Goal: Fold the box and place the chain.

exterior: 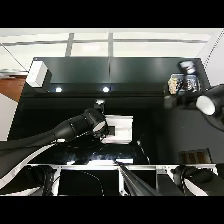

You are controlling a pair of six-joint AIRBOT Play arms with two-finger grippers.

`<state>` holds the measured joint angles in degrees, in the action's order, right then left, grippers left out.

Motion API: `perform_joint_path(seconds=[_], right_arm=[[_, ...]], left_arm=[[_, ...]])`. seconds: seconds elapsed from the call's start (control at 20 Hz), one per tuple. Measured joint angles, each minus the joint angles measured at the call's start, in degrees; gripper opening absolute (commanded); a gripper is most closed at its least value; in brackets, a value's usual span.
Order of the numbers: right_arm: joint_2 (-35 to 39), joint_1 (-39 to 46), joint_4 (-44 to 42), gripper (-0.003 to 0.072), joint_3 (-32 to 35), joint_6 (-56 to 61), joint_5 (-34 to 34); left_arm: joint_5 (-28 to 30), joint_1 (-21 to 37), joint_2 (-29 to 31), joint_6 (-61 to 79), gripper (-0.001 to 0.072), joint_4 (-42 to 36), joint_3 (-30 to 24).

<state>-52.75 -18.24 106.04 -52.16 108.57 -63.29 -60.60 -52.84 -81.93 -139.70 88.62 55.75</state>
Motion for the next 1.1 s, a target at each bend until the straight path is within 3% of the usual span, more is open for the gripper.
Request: perform_joint_path(seconds=[0.15,0.25,0.35,0.5,0.8,0.9,0.95,1.0,1.05,1.1], right_arm=[[-5.49,11.21,1.42,0.0708,-1.42,-1.46,11.34],[-12.2,17.09,-0.33,0.0701,-5.27,-2.21,15.45],[-20.11,21.42,-2.93,0.0699,-11.06,-3.23,16.04],[-31.89,25.2,-6.56,0.0535,-20.65,-4.9,13.27],[-45.27,27.19,-9.42,0.0533,-29.42,-6.69,8.74],[-47.17,27.32,-9.77,0.0235,-30.21,-6.99,8.24],[-47.67,27.39,-9.66,0.018,-30.51,-7.06,8.2],[-48.09,27.43,-9.64,0.0178,-30.73,-7.21,8.13],[-48.41,27.47,-9.66,0.0071,-30.97,-7.54,8.0],[-48.68,27.5,-9.77,0.0041,-31.41,-8.17,7.74]], left_arm=[[0.02,0.0,0.0,0.0,0.003,-0.11,0.0],[0.02,0.0,0.0,0.0,0.0031,-0.22,0.0],[0.04,0.0,0.0,0.0,0.003,-0.42,0.0],[0.02,0.0,0.0,0.0,0.003,-0.48,0.0],[0.02,0.0,0.0,0.0,0.003,-0.61,0.0],[0.02,0.0,0.0,0.0,0.003,-0.66,0.0],[0.02,0.0,0.0,-0.02,0.003,-0.7,0.0],[0.04,0.0,0.0,0.0,0.003,-0.83,0.0],[0.04,0.0,0.0,-0.02,0.003,-0.83,0.0],[0.04,0.0,0.0,0.0,0.003,-0.85,0.0]])
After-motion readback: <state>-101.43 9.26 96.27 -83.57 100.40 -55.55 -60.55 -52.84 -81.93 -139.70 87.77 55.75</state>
